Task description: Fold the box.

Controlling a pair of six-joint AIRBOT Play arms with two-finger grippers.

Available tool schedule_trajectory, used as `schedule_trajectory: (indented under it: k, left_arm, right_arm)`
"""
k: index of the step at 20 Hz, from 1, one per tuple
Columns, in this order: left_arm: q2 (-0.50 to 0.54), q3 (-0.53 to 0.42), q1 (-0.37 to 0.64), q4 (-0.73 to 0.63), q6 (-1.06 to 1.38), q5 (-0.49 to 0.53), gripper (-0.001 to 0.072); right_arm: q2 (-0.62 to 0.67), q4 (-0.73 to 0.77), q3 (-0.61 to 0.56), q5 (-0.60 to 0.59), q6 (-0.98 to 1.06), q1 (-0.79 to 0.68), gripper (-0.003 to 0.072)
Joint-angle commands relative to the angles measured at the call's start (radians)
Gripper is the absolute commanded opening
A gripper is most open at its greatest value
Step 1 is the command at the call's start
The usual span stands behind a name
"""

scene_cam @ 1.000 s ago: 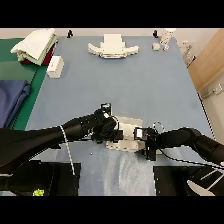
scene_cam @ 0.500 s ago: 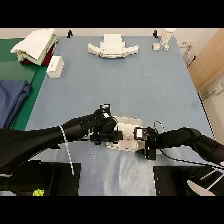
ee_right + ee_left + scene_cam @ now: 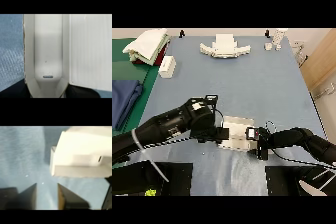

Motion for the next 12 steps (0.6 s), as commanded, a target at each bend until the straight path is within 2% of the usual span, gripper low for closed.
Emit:
schedule_trajectory:
  k: [1,4,6,10,12]
  left_arm:
    - [0.117,0.004,0.0,0.028,0.154,-0.133,0.0013]
    - [0.146,0.003,0.001,0.116,0.351,-0.113,0.0013]
    - [0.146,-0.009,0.005,0.148,0.555,-0.04,0.0013]
    - [0.152,-0.05,0.06,0.144,0.895,0.079,0.0012]
    - [0.191,-0.095,0.137,0.047,1.076,0.143,0.0012]
  right_arm:
    - [0.0,0.0,0.0,0.0,0.0,0.0,0.0537]
    - [0.0,0.0,0.0,0.0,0.0,0.0,0.0537]
    - [0.0,0.0,0.0,0.0,0.0,0.0,0.0537]
    - [0.0,0.0,0.0,0.0,0.0,0.0,0.0537]
    - [0.0,0.0,0.0,0.0,0.0,0.0,0.0538]
